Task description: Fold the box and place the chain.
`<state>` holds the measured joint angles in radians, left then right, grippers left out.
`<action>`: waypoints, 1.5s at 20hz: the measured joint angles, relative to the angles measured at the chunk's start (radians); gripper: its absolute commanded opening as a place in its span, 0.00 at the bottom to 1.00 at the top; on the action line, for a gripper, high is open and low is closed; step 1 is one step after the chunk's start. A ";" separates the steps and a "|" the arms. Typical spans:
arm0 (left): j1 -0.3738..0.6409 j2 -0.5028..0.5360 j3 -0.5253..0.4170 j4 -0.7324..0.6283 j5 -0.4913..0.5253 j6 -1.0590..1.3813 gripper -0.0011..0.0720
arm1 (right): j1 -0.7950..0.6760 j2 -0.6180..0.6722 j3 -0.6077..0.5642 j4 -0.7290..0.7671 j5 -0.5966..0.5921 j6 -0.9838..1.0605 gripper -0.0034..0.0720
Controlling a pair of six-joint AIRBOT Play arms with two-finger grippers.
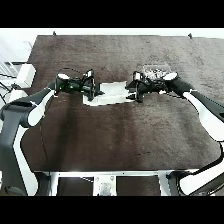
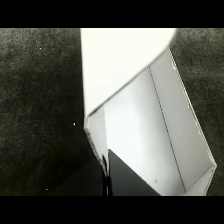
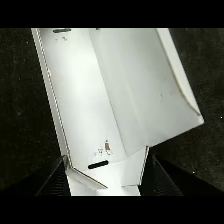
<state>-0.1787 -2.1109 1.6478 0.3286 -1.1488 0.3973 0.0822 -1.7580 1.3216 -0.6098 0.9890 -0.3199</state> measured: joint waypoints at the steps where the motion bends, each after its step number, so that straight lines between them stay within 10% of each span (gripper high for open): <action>1: 0.000 0.000 0.000 0.000 0.000 0.000 0.04 | -0.003 -0.012 0.011 -0.001 0.016 0.001 0.86; 30: 0.000 0.000 0.000 -0.001 0.000 -0.004 0.04 | -0.005 -0.092 0.074 0.018 0.050 0.010 0.86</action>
<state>-0.1787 -2.1109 1.6478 0.3279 -1.1484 0.3931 0.0776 -1.8500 1.3952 -0.5915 1.0393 -0.3099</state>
